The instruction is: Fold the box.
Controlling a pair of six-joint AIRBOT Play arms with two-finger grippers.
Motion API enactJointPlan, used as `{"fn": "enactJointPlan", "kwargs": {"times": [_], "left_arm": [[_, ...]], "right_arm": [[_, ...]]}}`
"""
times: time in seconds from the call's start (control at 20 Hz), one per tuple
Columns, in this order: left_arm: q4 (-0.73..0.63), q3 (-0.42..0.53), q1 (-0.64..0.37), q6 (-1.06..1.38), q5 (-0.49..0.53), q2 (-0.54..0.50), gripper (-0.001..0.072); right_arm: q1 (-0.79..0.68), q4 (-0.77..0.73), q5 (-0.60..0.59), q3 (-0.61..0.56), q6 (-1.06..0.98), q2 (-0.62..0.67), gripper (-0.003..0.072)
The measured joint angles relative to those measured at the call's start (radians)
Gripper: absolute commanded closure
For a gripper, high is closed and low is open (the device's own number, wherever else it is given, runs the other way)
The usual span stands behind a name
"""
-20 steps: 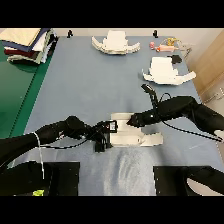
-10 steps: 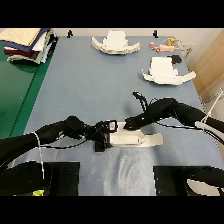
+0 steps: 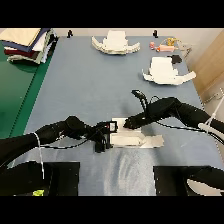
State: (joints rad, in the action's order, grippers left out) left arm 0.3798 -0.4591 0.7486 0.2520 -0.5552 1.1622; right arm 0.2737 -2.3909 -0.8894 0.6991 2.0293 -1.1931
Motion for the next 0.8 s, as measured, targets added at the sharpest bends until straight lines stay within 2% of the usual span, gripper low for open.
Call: {"fn": "enactJointPlan", "kwargs": {"times": [0.3, 0.5, 0.55, 0.6, 0.65, 0.7, 0.8], "left_arm": [[0.0, 0.0, 0.0, -0.002, 0.0, 0.0, 0.0183], [0.0, 0.0, 0.0, -0.002, -0.002, 0.0, 0.0183], [0.0, 0.0, 0.0, -0.002, -0.002, 0.0, 0.0182], [0.0, 0.0, 0.0, -0.002, -0.002, 0.0, 0.0183], [0.0, 0.0, 0.0, -0.002, -0.002, 0.0, 0.0182], [0.0, 0.0, 0.0, -0.002, -0.003, 0.0, 0.0183], [0.0, 0.0, 0.0, -0.002, -0.003, 0.0, 0.0183]], "right_arm": [[0.0, 0.109, 0.015, 0.001, 0.021, 0.177, 0.0683], [0.0, 0.226, -0.073, -0.006, 0.076, 0.314, 0.0682], [0.0, 0.263, -0.103, -0.014, 0.096, 0.348, 0.0625], [0.0, 0.298, -0.128, -0.025, 0.116, 0.379, 0.0458], [0.0, 0.334, -0.153, -0.039, 0.14, 0.409, 0.0329], [0.0, 0.366, -0.173, -0.054, 0.163, 0.431, 0.025], [0.0, 0.42, -0.203, -0.093, 0.219, 0.462, 0.0165]]}}
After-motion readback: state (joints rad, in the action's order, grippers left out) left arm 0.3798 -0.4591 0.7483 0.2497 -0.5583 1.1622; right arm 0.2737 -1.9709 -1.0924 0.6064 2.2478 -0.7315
